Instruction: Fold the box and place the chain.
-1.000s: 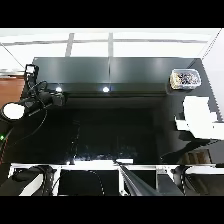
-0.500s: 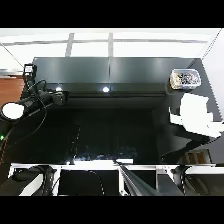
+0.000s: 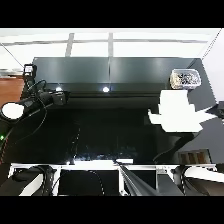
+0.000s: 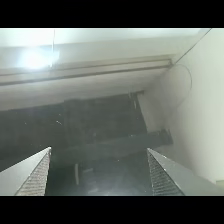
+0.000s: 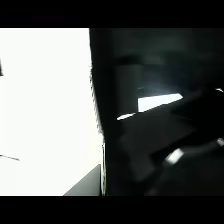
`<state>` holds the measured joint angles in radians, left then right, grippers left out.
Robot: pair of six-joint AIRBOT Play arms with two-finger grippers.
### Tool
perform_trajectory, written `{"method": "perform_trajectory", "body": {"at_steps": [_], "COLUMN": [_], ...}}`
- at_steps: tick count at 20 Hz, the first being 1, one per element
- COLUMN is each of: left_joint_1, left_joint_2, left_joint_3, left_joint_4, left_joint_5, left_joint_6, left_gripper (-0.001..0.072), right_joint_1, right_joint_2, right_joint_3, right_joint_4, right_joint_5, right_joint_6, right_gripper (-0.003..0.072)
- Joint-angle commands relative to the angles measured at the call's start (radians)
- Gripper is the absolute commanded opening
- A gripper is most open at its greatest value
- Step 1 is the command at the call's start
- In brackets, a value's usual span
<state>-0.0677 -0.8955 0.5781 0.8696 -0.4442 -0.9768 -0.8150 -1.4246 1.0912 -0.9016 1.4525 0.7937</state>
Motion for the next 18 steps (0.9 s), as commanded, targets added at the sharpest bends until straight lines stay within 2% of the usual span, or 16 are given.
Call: {"method": "perform_trajectory", "body": {"at_steps": [1, 5, 9, 11, 13, 18], "left_joint_1": [0.000, 0.000, -0.004, -0.005, -0.005, -0.005], "left_joint_2": [-0.001, -0.002, -0.006, -0.023, -0.062, -0.285], "left_joint_3": [0.000, 0.000, 0.000, 0.000, 0.008, 0.109], "left_joint_4": [0.000, 0.000, -0.012, -0.086, -0.154, -0.381], "left_joint_5": [-0.047, -0.100, -0.106, -0.134, -0.229, -0.562], "left_joint_6": [0.001, 0.000, 0.001, 0.010, 0.037, 0.201], "left_gripper": [0.0708, 0.0707, 0.0707, 0.0707, 0.0707, 0.0707], "right_joint_1": [0.127, 0.344, 0.672, 0.845, 0.962, 1.042], "right_joint_2": [0.136, 0.351, 0.565, 0.605, 0.605, 0.605], "right_joint_3": [-0.174, -0.448, -0.710, -0.780, -0.785, -0.785], "right_joint_4": [0.198, 0.495, 0.639, 0.701, 0.688, 0.686], "right_joint_5": [-0.037, -0.191, -0.610, -0.811, -0.892, -0.892], "right_joint_6": [-0.023, -0.131, -0.136, -0.136, -0.136, -0.131], "right_gripper": [0.0023, 0.0023, 0.0023, 0.0023, 0.0023, 0.0023]}}
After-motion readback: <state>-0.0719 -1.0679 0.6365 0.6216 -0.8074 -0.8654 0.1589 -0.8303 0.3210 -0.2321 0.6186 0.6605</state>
